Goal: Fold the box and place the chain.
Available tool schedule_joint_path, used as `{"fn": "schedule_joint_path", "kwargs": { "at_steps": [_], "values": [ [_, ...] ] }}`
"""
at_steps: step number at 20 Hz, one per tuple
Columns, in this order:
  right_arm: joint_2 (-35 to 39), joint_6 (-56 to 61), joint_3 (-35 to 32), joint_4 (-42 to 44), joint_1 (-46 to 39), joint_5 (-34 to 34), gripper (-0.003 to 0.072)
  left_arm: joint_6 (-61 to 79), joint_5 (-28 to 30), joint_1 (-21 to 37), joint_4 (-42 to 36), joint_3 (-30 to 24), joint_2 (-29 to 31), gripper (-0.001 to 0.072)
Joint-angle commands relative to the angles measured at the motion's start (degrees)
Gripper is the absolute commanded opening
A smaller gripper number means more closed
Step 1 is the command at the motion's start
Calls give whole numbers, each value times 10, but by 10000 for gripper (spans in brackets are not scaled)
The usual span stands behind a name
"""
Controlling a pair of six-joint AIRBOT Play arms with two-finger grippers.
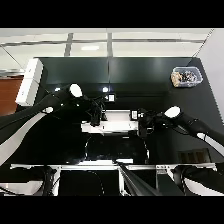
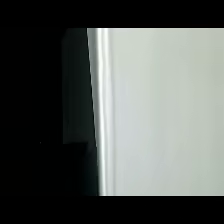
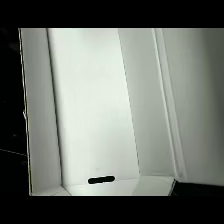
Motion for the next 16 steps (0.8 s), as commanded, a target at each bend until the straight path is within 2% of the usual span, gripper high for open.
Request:
{"fn": "schedule_joint_path", "kwargs": {
  "at_steps": [1, 13, 14, 15, 16],
  "values": [
    [-4, 23, 2, -30, 14, -15, 701, 0, 0, 0, 0, 0, 0, 24],
    [-4, 38, 2, -30, 14, -21, 700, 0, 0, 0, 0, 0, 0, 26],
    [-4, 39, 2, -30, 14, -21, 663, 0, 0, 0, 0, 0, 0, 25],
    [-4, 39, 2, -30, 14, -21, 526, 0, 1, 0, 0, 0, 0, 25],
    [-4, 39, 2, -30, 14, -21, 477, 0, 1, 0, 0, 0, 0, 25]
  ]
}}
